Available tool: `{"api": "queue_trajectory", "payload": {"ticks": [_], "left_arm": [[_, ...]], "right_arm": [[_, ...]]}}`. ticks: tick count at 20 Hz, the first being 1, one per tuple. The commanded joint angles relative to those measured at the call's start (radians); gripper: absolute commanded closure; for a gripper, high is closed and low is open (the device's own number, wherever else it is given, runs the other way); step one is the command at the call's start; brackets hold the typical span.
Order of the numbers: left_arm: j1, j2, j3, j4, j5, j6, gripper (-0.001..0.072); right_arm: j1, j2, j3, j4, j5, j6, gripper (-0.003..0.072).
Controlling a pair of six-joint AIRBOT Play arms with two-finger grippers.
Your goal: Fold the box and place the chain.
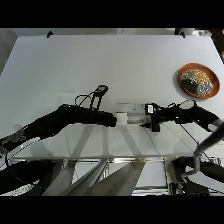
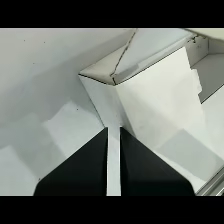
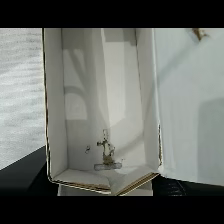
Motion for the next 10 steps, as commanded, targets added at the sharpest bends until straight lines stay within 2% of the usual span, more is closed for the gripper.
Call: {"api": "queue_trajectory", "payload": {"ticks": [1,10], "left_arm": [[-0.003,0.005,0.001,-0.014,-0.014,0.027,0.0616],[-0.002,0.024,0.001,-0.028,-0.036,0.062,0.0616]], "right_arm": [[0.000,0.000,0.000,0.000,0.000,0.000,0.0277],[0.000,0.000,0.000,0.000,0.000,0.000,0.0277]]}}
